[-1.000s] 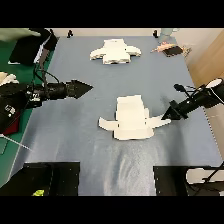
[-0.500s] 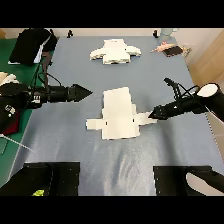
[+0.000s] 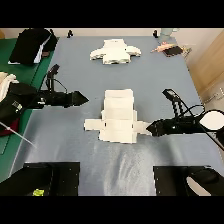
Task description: Fold the box.
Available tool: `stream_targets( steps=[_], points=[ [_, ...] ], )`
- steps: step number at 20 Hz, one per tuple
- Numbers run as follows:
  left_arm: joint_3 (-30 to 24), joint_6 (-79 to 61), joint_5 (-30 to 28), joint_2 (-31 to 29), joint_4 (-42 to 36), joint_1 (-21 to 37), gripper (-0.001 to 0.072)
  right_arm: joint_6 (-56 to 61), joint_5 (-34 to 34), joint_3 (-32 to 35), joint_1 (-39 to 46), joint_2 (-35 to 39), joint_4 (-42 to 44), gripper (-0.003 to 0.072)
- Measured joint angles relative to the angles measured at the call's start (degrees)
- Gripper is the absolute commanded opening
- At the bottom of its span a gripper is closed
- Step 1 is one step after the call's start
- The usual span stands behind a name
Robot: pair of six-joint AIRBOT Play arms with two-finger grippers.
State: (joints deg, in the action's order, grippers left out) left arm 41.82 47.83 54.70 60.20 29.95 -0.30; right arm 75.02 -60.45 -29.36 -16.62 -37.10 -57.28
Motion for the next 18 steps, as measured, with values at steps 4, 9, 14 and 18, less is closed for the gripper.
stream_targets(
  steps=[4,9,14,18],
  points=[
    [1.42,-8.48,1.81,8.31,-7.26,-0.02,0.0655,2.69,1.18,1.05,-2.86,1.51,-1.31,0.0002],
    [6.60,-16.09,7.58,17.70,-14.25,-1.68,0.0655,6.36,3.21,1.31,-3.82,1.44,-0.76,0.0002],
    [9.73,-18.97,8.39,20.57,-16.06,-3.15,0.0655,14.53,3.48,1.31,-3.98,-3.04,4.63,0.0002],
    [10.40,-19.65,8.04,21.09,-16.52,-3.43,0.0655,17.79,1.42,1.31,-4.02,-7.96,6.29,0.0003]
  ],
)
